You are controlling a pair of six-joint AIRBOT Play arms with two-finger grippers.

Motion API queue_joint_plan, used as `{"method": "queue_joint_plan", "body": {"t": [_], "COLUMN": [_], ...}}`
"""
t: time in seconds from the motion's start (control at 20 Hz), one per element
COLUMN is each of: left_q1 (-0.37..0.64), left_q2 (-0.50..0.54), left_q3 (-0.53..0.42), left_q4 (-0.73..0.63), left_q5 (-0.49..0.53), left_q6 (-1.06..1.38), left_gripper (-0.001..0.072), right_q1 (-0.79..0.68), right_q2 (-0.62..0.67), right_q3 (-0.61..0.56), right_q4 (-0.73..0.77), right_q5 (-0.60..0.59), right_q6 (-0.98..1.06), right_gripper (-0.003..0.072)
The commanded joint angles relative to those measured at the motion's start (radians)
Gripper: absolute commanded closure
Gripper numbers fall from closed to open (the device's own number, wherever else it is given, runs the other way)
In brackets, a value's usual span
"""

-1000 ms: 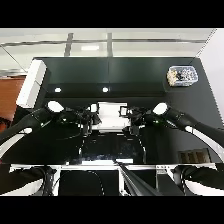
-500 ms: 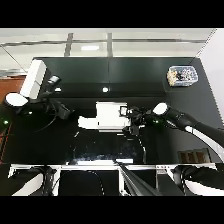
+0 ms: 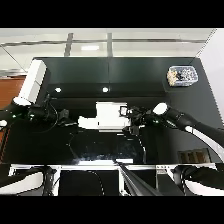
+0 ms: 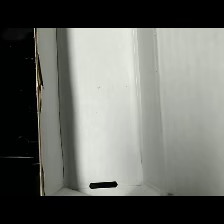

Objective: Fold the box and place the chain.

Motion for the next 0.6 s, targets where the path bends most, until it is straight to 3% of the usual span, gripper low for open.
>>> {"method": "queue_joint_plan", "body": {"t": [0.0,0.15,0.35,0.55], "left_q1": [-0.077,-0.148,-0.167,-0.169], "left_q2": [-0.069,-0.071,-0.072,-0.072], "left_q3": [-0.001,-0.001,0.019,0.029], "left_q4": [-0.029,-0.031,-0.043,-0.049], "left_q5": [0.04,0.117,0.04,0.029], "left_q6": [-0.019,-0.026,0.034,0.069], "left_gripper": [0.0685,0.0685,0.0684,0.0684], "right_q1": [0.0,0.0,0.0,0.0], "right_q2": [0.0,0.0,0.0,0.0], "right_q3": [0.0,0.0,0.0,0.0], "right_q4": [0.001,0.001,0.001,0.001], "right_q5": [0.0,0.0,0.0,0.0], "right_q6": [0.0,0.0,0.0,-0.001], "right_gripper": [0.0488,0.0488,0.0488,0.0488]}}
